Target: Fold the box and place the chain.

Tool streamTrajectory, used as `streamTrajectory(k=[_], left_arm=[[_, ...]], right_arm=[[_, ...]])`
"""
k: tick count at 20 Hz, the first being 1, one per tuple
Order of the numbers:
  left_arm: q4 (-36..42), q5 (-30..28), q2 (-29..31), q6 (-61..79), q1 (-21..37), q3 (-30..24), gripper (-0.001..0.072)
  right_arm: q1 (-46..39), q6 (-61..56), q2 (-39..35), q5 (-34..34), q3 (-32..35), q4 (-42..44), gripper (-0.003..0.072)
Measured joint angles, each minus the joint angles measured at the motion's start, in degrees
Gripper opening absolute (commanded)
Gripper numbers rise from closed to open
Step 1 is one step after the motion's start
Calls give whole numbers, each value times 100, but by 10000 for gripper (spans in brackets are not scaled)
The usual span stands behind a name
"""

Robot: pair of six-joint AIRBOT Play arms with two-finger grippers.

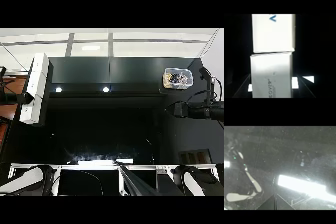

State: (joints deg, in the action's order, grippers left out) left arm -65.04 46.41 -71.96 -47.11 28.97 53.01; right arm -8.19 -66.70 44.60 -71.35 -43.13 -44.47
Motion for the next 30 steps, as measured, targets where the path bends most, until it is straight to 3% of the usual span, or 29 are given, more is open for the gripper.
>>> streamTrajectory(k=[1,2,4,7,10,14,19,23,30], left_arm=[[0,227,162,-11,-7,94,699],[-4,505,319,-35,-11,173,578],[50,1067,647,-210,-22,295,30],[243,1891,1106,-697,-118,361,24],[345,2273,1753,-1296,-474,57,25],[372,1814,3263,-1871,-1467,-1132,25],[-612,1178,4787,-2455,-2354,-2459,29],[-876,975,5147,-2699,-2527,-2761,29],[-800,957,5265,-2815,-2588,-2863,29]], right_arm=[[0,0,0,33,0,0,18],[0,0,0,79,0,2,18],[0,28,0,186,0,0,18],[0,212,0,116,0,-160,14],[0,271,-138,-164,0,-476,13],[0,251,-706,199,221,-774,14],[0,212,-1113,1628,1215,-1056,20],[0,208,-1187,2033,1558,-1119,20],[0,195,-1209,2192,1676,-1145,20]])
